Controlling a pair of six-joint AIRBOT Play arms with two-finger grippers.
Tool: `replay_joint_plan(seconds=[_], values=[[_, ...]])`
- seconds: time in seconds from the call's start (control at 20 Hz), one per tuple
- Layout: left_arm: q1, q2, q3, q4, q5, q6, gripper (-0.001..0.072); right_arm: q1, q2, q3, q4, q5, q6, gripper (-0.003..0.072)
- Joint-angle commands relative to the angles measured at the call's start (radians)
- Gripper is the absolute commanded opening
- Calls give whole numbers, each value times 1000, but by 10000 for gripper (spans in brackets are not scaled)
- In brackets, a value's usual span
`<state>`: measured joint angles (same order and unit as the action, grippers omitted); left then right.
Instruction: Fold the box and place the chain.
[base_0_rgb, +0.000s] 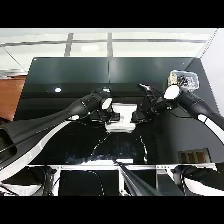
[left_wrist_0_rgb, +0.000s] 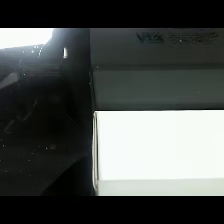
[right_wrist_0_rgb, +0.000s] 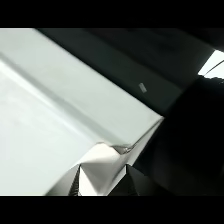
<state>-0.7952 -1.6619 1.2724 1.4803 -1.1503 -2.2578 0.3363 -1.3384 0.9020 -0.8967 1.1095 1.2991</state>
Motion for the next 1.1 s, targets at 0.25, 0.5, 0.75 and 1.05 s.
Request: replay_joint_plan(seconds=[0.25, 0.5, 0.75, 1.05], values=[[0, -1, 1, -1, 4, 2, 29, 151, -26, 50, -322, -97, 437, 315], [0, -1, 1, 0, 5, 2, 29, 254, -117, 163, -571, 32, 703, 314], [0, -1, 1, 0, 5, 2, 29, 260, -128, 163, -547, 47, 804, 305], [0, -1, 1, 0, 8, 2, 29, 260, -155, 163, -480, 54, 839, 14]])
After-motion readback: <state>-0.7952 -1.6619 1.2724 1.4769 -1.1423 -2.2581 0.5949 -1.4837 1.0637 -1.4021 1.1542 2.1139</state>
